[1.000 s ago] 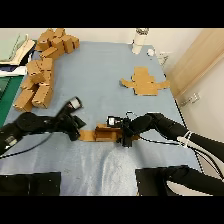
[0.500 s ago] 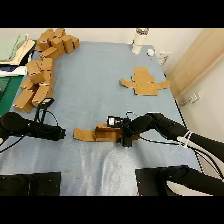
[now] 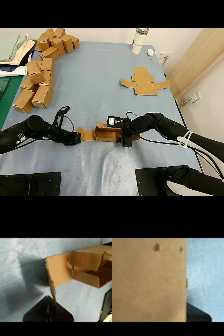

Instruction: Fold the box.

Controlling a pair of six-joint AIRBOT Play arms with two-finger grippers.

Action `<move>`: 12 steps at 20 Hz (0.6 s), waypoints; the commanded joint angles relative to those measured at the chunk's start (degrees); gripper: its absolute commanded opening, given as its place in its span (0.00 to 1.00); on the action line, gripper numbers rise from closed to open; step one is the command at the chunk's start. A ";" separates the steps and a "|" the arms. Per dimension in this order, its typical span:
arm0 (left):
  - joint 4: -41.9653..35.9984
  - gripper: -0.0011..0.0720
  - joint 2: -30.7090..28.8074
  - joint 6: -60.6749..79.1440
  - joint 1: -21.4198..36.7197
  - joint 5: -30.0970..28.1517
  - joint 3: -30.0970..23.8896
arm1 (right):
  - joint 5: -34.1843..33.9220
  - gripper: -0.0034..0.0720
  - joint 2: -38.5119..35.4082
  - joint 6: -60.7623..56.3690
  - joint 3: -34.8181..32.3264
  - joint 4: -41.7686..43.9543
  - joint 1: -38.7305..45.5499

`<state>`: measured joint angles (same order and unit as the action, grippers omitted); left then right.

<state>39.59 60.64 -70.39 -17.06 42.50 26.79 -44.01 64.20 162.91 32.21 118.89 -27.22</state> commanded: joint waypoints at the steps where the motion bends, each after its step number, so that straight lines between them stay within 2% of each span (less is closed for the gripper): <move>1: -7.87 0.03 1.51 4.87 -1.90 -2.51 0.42 | 0.00 0.73 0.00 0.00 -0.02 0.00 -0.02; 7: -8.28 0.03 1.46 5.44 -1.88 -0.92 2.62 | 0.00 0.73 0.00 0.00 -0.02 0.00 -0.02; 10: -3.69 0.03 1.31 2.97 -1.49 5.79 2.62 | 0.02 0.73 0.00 0.00 -0.02 0.00 -0.02; 12: 3.41 0.03 1.22 -2.69 0.15 10.71 2.62 | 0.00 0.73 0.00 0.00 -0.02 0.00 -0.02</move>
<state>35.94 61.95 -67.85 -18.17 46.76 29.26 -44.01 64.20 162.91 32.21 118.87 -27.22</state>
